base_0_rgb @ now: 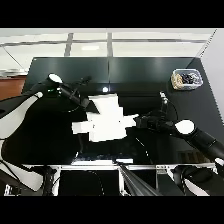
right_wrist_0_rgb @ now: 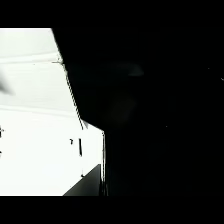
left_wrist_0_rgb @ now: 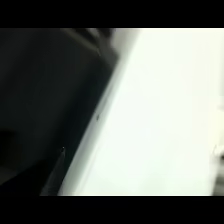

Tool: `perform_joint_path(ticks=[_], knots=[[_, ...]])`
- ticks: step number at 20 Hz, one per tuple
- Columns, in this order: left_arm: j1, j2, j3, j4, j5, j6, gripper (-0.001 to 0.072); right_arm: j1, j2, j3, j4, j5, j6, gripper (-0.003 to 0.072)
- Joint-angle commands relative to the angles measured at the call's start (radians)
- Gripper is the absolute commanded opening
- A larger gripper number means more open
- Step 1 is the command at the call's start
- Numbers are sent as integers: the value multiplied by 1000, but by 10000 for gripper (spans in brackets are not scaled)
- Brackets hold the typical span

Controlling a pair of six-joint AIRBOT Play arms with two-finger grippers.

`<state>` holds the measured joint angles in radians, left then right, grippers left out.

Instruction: Fold the box and place the chain.

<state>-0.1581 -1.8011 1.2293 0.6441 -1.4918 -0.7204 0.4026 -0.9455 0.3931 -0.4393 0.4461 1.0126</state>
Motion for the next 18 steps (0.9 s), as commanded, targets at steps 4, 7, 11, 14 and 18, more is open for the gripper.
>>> perform_joint_path(ticks=[4, 7, 11, 14, 18], knots=[[-50, -38, 85, 104, -123, 157, 153, 4, -1, -1, -2, -3, 1, 19], [-45, -37, 102, 111, -156, 177, 25, -12, 0, 14, -31, 3, 1, 273], [-34, -4, 119, 146, -175, 122, 21, -119, 1, 167, -294, 211, 0, 600], [-30, 95, 50, 107, -176, 145, 20, -161, 1, 306, -518, 359, -65, 599], [-49, 284, -153, 12, 166, 401, 21, -132, -5, 325, -570, 364, -331, 599]])
